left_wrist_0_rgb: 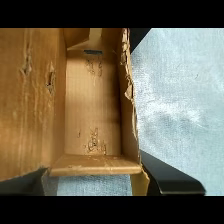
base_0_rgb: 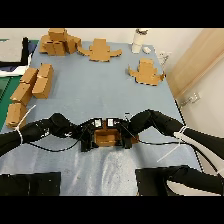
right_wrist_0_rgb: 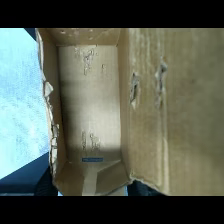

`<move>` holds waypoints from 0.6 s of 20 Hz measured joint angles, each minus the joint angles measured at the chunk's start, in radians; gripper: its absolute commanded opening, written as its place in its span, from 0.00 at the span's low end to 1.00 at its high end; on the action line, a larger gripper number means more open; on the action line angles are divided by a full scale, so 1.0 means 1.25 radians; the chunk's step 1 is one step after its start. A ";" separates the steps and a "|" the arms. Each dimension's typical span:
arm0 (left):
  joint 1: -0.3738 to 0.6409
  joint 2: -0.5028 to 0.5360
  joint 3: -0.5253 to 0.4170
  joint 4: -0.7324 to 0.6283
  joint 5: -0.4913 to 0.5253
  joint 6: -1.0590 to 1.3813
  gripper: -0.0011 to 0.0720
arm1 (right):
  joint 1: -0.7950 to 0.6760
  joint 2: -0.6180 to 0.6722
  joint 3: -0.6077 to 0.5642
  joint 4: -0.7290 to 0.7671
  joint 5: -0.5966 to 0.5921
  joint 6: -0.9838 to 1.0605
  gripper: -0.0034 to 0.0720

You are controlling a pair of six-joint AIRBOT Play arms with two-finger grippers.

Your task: Fold the box.

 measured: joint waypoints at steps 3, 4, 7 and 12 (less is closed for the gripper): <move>0.000 0.000 0.000 0.001 -0.003 0.002 0.73 | 0.000 0.001 0.000 0.002 -0.012 0.004 0.99; 0.000 0.000 0.000 0.001 -0.003 0.002 0.73 | 0.000 0.001 0.000 0.001 -0.014 0.011 0.99; 0.000 0.000 0.000 0.001 -0.003 0.002 0.73 | 0.000 0.009 0.001 -0.016 -0.016 0.054 0.99; 0.000 0.000 0.000 0.000 -0.002 0.001 0.73 | -0.002 0.096 0.001 -0.232 -0.085 0.269 0.99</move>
